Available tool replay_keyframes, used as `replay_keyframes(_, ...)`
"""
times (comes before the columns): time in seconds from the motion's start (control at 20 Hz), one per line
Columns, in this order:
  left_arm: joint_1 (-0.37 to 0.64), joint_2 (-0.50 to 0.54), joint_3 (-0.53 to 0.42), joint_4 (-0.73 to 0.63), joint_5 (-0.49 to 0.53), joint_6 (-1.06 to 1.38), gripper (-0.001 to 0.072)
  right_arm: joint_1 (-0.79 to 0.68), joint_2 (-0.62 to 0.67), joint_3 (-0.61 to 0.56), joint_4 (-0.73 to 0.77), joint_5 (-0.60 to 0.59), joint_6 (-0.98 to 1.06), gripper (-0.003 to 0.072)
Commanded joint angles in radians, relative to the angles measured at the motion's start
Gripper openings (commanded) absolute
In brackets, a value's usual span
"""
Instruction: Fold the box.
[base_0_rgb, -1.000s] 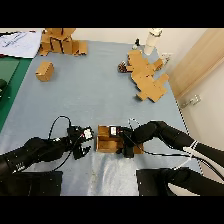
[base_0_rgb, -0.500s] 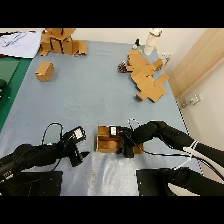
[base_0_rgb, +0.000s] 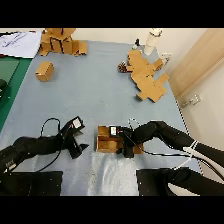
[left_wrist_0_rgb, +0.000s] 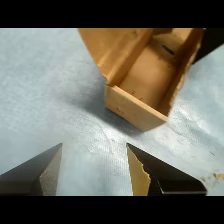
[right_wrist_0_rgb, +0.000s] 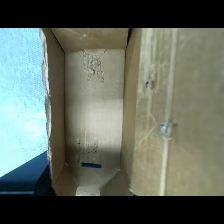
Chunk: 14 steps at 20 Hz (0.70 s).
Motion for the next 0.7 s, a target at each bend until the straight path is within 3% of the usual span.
replay_keyframes(0.0, 0.095, -0.149, 0.121, -0.009, 0.066, 0.139, 0.0587, 0.000, 0.000, 0.000, 0.000, 0.000, 0.000, 0.0339)
replay_keyframes(0.15, 0.163, -0.315, 0.256, -0.018, 0.186, 0.279, 0.0587, 0.000, 0.000, 0.000, 0.000, 0.000, 0.000, 0.0339)
replay_keyframes(0.35, 0.225, -0.406, 0.360, -0.023, 0.142, 0.378, 0.0608, 0.000, 0.000, 0.000, 0.000, 0.000, 0.000, 0.0339)
replay_keyframes(0.5, 0.240, -0.385, 0.322, -0.011, 0.110, 0.384, 0.0620, 0.000, 0.000, 0.000, 0.000, 0.000, 0.000, 0.0340)
replay_keyframes(0.55, 0.240, -0.363, 0.282, -0.016, 0.112, 0.417, 0.0706, 0.000, 0.000, 0.000, 0.000, 0.000, 0.000, 0.0340)
replay_keyframes(0.65, 0.237, -0.303, 0.185, -0.030, 0.096, 0.446, 0.0706, 0.000, 0.000, 0.000, 0.000, 0.000, 0.000, 0.0339)
